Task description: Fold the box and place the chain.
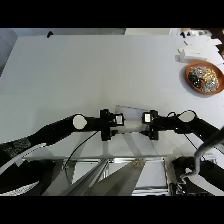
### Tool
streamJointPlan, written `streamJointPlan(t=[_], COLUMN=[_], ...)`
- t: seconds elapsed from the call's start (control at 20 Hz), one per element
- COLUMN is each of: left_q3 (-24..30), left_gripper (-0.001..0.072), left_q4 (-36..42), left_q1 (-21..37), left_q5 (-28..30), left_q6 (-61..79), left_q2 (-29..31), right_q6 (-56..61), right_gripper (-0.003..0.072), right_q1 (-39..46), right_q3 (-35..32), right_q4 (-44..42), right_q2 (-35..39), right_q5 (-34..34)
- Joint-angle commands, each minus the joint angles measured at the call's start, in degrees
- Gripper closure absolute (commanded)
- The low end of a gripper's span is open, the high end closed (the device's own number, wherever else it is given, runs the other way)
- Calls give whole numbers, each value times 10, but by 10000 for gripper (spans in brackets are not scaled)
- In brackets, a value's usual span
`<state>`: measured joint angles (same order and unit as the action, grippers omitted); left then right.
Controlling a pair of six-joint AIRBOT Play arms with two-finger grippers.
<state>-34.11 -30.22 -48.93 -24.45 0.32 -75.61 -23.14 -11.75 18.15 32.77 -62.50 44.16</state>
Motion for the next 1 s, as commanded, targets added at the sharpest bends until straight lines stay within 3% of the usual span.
streamJointPlan(t=[0.0, 0.2, 0.25, 0.4, 0.45, 0.6, 0.75, 0.95], left_q3=[0, 0, 0, 0, 0, 0, 0, 1], left_gripper=[12, 18, 87, 513, 593, 704, 704, 705], left_q4=[-1, -1, -2, -7, -12, -78, -173, -293], left_q1=[-4, -4, -3, -3, -3, -2, 22, 82], left_q5=[-6, -7, -7, -20, -26, -42, -87, -200], left_q6=[10, 12, 7, -16, -24, -107, -272, -522], left_q2=[-5, 2, 9, 52, 68, 120, 162, 202], right_q6=[2, 2, 2, 2, 2, 2, 2, 2], right_gripper=[283, 283, 283, 283, 283, 283, 283, 283], right_q1=[0, 0, 0, 0, 0, 0, 0, 0], right_q3=[0, 0, 0, 0, 0, 0, 0, 0], right_q4=[-1, -1, -1, -1, -1, -1, -1, -1], right_q2=[0, 0, 0, 0, 0, 0, 0, 0], right_q5=[0, 0, 0, 0, 0, 0, 0, 0])
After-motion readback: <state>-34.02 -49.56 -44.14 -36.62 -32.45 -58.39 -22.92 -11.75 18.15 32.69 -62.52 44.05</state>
